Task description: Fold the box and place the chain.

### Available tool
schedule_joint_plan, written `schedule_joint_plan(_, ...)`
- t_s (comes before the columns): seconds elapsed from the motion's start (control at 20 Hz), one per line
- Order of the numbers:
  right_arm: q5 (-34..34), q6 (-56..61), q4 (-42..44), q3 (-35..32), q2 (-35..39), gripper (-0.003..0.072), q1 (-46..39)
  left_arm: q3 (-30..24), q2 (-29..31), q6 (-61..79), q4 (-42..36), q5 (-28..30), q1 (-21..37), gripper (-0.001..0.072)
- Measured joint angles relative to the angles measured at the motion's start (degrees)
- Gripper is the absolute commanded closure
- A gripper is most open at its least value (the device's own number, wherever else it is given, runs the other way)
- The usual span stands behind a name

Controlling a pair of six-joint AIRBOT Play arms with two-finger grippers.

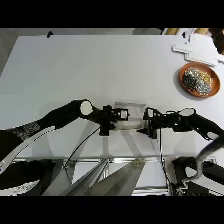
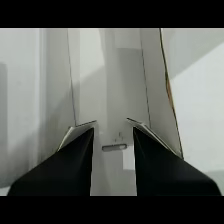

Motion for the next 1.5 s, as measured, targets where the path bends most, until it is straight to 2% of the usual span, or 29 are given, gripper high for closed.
schedule_joint_plan(0.05,0.00,-0.02,0.00,0.00,0.00,0.0347,0.00,0.00,0.00,0.00,-0.42,0.22,-0.20,0.0409)
schedule_joint_plan(0.15,0.00,-0.09,0.00,0.00,0.00,0.0347,0.00,0.00,0.00,0.00,-0.98,0.52,-0.44,0.0179)
schedule_joint_plan(0.25,0.00,-0.15,0.00,0.00,0.00,0.0347,0.00,0.00,0.00,-0.02,-1.20,0.68,-0.55,0.0177)
schedule_joint_plan(0.35,0.00,-0.13,0.00,0.00,0.00,0.0347,0.00,0.00,0.00,-0.02,-1.29,0.50,-0.59,0.0254)
schedule_joint_plan(0.5,0.00,-0.04,0.00,0.00,0.00,0.0347,0.00,0.00,0.22,-0.57,-0.85,-1.16,-0.63,0.0608)
schedule_joint_plan(0.7,0.00,0.00,0.00,0.00,0.00,0.0347,0.00,0.00,3.30,-8.70,3.15,-4.94,-0.42,0.0633)
schedule_joint_plan(0.75,0.00,0.02,0.02,0.00,0.00,0.0347,0.00,0.00,4.61,-12.57,4.79,-5.79,-0.17,0.0686)
schedule_joint_plan(0.8,0.00,0.07,0.04,0.00,0.00,0.0347,0.00,0.00,6.36,-17.57,6.78,-7.02,0.22,0.0707)
schedule_joint_plan(1.15,0.00,0.09,0.07,0.00,0.00,0.0347,0.00,-2.14,20.33,-59.58,20.59,-11.37,6.10,0.0707)
schedule_joint_plan(1.3,0.00,0.07,0.04,0.00,0.00,0.0347,0.00,-7.26,22.95,-73.90,21.20,-9.62,8.90,0.0706)
schedule_joint_plan(1.5,0.00,0.07,0.04,0.00,0.00,0.0347,0.00,-14.71,22.16,-81.96,13.35,-3.76,9.81,0.0705)
